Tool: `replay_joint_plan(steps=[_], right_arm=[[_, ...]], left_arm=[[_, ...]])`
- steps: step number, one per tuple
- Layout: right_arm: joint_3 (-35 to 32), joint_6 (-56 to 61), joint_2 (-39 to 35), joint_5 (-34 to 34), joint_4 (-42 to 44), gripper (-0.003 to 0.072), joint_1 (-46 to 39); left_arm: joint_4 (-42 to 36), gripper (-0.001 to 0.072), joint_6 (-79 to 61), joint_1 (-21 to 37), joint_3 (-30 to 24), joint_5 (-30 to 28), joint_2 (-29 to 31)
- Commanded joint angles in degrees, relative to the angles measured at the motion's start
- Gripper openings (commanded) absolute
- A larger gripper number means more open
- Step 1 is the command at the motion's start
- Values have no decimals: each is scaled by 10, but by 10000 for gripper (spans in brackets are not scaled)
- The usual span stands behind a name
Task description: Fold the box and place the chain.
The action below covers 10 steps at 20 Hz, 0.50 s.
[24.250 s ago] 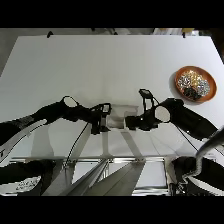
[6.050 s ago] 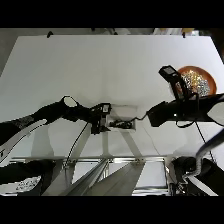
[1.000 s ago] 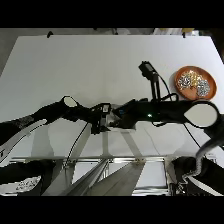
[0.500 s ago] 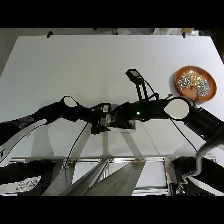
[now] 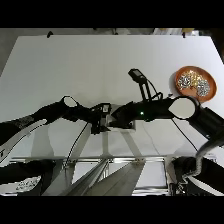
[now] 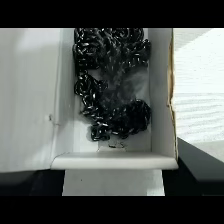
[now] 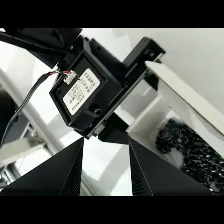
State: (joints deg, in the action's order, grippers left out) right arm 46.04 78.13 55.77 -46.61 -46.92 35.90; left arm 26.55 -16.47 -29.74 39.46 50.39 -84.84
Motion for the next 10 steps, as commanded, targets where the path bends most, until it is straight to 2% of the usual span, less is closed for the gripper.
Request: replay_joint_plan(steps=[1, 3, 5, 6, 8, 10], right_arm=[[0, -2, -23, -12, 0, 315, -28], [0, -6, -28, -15, -3, 303, -58], [0, -7, -29, -26, -17, 172, -110], [0, -7, -29, -26, -38, 141, -136], [0, -6, -26, -28, -103, 12, -186], [0, -1, -16, -40, -174, 12, -225]], left_arm=[[0, 209, 0, 0, 0, 0, 0], [0, 209, 0, 0, 0, 0, 0], [0, 209, 0, 0, 0, 0, 0], [0, 209, 0, 0, 0, 0, 0], [0, 209, 0, 0, 0, 0, 0], [0, 209, 0, 0, 0, 0, 0]])
